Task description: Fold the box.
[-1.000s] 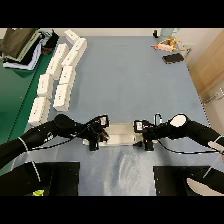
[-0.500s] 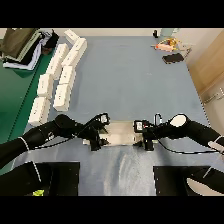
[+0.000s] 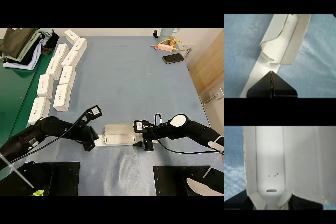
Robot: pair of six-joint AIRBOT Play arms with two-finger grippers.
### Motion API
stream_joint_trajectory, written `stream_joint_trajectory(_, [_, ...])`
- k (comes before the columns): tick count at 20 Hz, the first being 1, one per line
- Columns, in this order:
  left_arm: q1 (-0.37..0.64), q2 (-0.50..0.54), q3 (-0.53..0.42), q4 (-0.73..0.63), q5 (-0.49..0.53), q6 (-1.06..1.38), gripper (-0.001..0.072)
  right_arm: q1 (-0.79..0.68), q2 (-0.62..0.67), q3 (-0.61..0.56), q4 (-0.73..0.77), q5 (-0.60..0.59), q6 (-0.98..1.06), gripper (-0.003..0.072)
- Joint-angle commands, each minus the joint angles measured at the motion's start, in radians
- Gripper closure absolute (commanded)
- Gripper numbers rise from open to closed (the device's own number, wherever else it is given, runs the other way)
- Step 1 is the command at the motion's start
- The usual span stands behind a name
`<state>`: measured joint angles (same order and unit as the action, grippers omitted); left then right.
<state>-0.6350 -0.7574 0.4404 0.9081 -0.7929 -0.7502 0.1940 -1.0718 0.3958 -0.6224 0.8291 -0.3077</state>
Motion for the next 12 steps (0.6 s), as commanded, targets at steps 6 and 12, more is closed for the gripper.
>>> stream_joint_trajectory(6, [0.076, 0.285, 0.005, 0.682, -0.362, -1.231, 0.0697, 0.001, 0.001, 0.0, 0.0, 0.0, 0.0, 0.0164])
stream_joint_trajectory(12, [0.144, 0.145, -0.086, 0.347, -0.139, -1.046, 0.0697, 0.001, 0.001, 0.0, -0.001, 0.0, 0.0, 0.0164])
